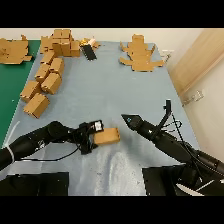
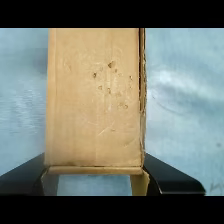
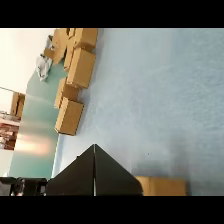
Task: Fold the box.
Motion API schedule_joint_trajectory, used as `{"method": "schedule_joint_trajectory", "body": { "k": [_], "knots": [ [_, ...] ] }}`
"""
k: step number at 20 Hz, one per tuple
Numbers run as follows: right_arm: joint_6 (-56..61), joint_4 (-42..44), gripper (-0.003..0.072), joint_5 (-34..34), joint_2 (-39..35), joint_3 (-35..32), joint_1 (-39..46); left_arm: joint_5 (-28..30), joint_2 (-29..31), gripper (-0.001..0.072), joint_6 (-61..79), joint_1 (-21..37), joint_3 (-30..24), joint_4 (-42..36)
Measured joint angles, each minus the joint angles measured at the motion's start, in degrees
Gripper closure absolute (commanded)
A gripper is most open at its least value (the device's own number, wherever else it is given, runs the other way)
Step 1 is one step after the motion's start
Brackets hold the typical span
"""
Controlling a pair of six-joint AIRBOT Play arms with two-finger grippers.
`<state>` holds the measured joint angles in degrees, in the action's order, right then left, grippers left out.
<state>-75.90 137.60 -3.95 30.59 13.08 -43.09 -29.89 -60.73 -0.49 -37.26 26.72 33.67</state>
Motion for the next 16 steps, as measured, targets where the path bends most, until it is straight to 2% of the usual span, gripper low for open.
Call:
{"method": "schedule_joint_trajectory", "body": {
  "k": [3, 6, 8, 11, 16],
  "knots": [
    [0.0, 0.2, 0.0684, -1.2, 0.0, 0.0, 0.0, 4.2, 2.4, 0.0237, -8.2, 2.6, 0.5, 1.6],
    [0.0, 0.2, 0.0683, -1.6, 0.0, 0.0, 0.0, 6.3, 4.3, 0.0238, -17.0, 9.3, 0.7, 4.0],
    [0.0, 0.2, 0.0684, -1.8, 0.0, 0.0, 0.0, 4.8, 5.4, 0.0237, -22.3, 15.3, 0.8, 6.2],
    [0.0, 0.2, 0.0683, -2.0, 0.0, 0.0, 0.0, -0.7, 6.8, 0.0237, -29.7, 24.6, 0.8, 11.2],
    [0.0, 0.2, 0.0683, -2.0, 0.0, 0.0, 0.0, -5.0, 7.7, 0.0237, -41.7, 35.8, 0.8, 21.0]
  ]
}}
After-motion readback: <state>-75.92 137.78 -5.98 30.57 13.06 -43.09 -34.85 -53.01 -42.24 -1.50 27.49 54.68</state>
